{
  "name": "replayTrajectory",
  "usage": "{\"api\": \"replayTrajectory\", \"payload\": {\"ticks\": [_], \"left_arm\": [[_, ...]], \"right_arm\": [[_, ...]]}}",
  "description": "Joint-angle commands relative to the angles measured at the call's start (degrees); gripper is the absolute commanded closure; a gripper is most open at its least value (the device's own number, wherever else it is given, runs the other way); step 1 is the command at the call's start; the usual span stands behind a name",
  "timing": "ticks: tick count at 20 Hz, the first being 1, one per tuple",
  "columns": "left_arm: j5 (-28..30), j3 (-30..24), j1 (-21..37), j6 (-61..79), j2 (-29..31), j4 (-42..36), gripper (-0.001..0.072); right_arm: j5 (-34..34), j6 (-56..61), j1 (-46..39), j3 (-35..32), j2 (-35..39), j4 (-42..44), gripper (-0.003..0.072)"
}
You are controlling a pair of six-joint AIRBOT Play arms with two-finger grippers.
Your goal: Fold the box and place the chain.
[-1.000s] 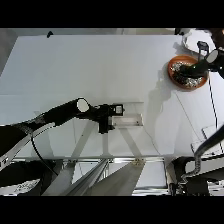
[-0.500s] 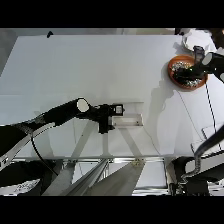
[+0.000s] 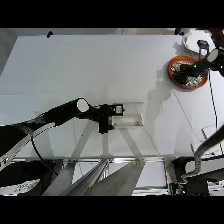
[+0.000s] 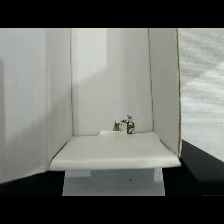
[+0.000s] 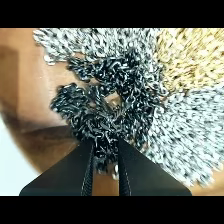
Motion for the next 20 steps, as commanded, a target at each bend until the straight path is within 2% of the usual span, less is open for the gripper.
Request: {"api": "replayTrajectory", "payload": {"ticks": [1,7,14,20], "left_arm": [[0.0,0.0,0.0,0.0,0.0,0.0,0.0439],[0.0,0.0,0.0,0.0,0.0,0.0,0.0439],[0.0,0.0,0.0,0.0,0.0,0.0,0.0439],[0.0,0.0,0.0,0.0,0.0,0.0,0.0439]], "right_arm": [[2.8,-3.9,0.0,0.0,5.6,0.0,0.0671],[11.3,-7.9,0.0,0.0,17.8,0.9,0.0671],[23.0,-12.9,0.0,0.0,30.4,17.6,0.0671],[33.6,-13.9,0.0,0.0,36.0,23.4,0.0671]]}}
